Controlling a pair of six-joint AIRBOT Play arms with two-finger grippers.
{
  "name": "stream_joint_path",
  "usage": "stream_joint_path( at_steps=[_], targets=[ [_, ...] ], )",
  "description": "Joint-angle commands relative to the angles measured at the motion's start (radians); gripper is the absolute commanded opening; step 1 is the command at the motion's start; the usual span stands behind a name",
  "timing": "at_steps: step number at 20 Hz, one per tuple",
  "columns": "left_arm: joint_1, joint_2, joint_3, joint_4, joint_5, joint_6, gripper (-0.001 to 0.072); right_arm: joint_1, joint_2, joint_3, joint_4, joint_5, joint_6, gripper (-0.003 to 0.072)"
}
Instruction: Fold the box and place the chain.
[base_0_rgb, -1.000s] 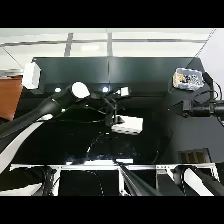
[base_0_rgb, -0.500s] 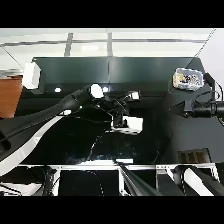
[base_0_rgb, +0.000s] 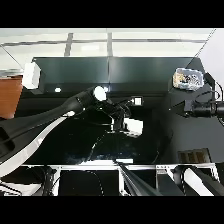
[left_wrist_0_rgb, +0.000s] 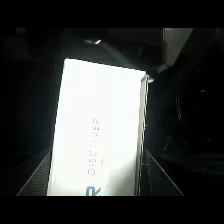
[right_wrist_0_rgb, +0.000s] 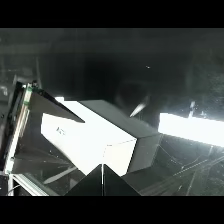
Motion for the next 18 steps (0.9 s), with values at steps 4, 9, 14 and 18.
stream_joint_path(
  at_steps=[4,9,14,18],
  targets=[
    [-0.055,-0.008,0.0,0.138,0.061,0.02,0.0719,-0.001,0.001,-0.001,0.0,0.001,0.001,0.0012],
    [-0.09,-0.017,0.0,0.144,0.116,-0.033,0.0718,0.0,0.001,-0.001,0.0,-0.004,0.001,0.0011],
    [-0.063,0.016,0.019,0.463,-0.028,-0.389,0.0189,-0.001,0.001,-0.001,0.0,-0.016,0.001,0.0011],
    [0.138,0.098,0.021,0.671,-0.216,-0.639,0.0177,0.0,0.001,-0.011,0.001,-0.022,-0.003,0.0011]
  ],
)
